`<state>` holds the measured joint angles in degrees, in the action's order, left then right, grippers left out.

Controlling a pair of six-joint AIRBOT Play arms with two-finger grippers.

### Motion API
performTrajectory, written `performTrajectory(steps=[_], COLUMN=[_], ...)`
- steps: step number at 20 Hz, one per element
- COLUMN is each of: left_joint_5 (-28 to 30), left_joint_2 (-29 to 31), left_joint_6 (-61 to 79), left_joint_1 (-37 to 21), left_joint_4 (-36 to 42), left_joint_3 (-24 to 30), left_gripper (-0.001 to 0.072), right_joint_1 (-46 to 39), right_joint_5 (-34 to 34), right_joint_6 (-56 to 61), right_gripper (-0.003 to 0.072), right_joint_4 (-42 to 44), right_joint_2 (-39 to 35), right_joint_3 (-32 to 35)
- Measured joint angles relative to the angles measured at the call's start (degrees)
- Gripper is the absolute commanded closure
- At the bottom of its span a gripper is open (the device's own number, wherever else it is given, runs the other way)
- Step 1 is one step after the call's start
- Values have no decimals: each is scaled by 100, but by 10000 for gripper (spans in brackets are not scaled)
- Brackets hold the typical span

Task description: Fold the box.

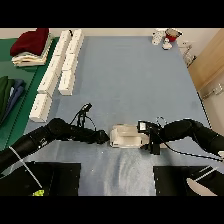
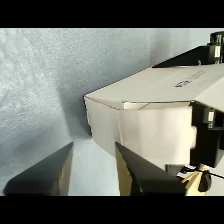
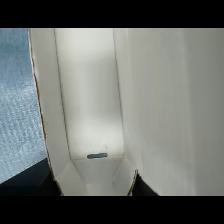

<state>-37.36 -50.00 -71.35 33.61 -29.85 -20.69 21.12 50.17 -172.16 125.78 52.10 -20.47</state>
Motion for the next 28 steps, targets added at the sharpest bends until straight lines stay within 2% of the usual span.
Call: performTrajectory(steps=[12, 23, 28], left_joint_5=[186, -146, 74], left_joint_2=[0, 0, -55], left_joint_6=[0, 118, -330], left_joint_1=[0, 0, 299], left_joint_4=[20, 326, -20], left_joint_3=[-13, -142, -330], left_gripper=[298, 297, 298], right_joint_1=[0, 0, 0], right_joint_5=[-2, 0, -2], right_joint_6=[0, 0, 0], right_gripper=[136, 136, 136], right_joint_4=[0, -2, -2], right_joint_2=[0, 0, 0], right_joint_3=[0, 0, 0])
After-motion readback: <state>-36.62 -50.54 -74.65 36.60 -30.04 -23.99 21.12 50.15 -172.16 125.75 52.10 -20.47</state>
